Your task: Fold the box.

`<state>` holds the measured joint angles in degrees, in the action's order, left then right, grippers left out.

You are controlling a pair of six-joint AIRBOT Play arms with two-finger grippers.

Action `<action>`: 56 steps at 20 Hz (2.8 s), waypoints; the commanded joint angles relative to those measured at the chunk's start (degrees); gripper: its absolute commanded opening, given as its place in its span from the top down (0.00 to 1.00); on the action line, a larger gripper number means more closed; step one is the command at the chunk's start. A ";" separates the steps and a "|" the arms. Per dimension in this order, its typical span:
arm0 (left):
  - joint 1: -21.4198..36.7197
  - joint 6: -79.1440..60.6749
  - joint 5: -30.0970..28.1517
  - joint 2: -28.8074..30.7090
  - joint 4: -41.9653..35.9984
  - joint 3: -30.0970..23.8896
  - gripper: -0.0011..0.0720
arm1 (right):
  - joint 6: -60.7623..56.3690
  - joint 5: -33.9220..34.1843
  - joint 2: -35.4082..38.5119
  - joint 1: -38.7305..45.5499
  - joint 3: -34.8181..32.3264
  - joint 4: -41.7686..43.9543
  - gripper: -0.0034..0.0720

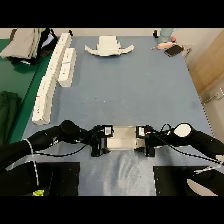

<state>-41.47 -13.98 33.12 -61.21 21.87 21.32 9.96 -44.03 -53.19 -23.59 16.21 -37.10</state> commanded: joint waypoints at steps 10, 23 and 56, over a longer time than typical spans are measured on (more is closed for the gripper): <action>-0.33 0.52 -0.39 -0.96 0.28 0.85 0.29 | -0.02 -0.02 0.04 -0.07 0.04 0.02 0.28; -0.33 0.48 -0.55 -0.92 0.20 0.87 0.29 | -0.02 -0.02 0.04 -0.07 0.04 0.02 0.28; -0.33 0.48 -0.48 -0.92 0.20 0.87 0.29 | -76.43 -11.56 30.32 -0.83 0.20 5.29 0.02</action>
<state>-41.82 -13.47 32.67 -62.13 22.04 22.13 -49.34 -53.41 -24.14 -23.90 16.43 -40.86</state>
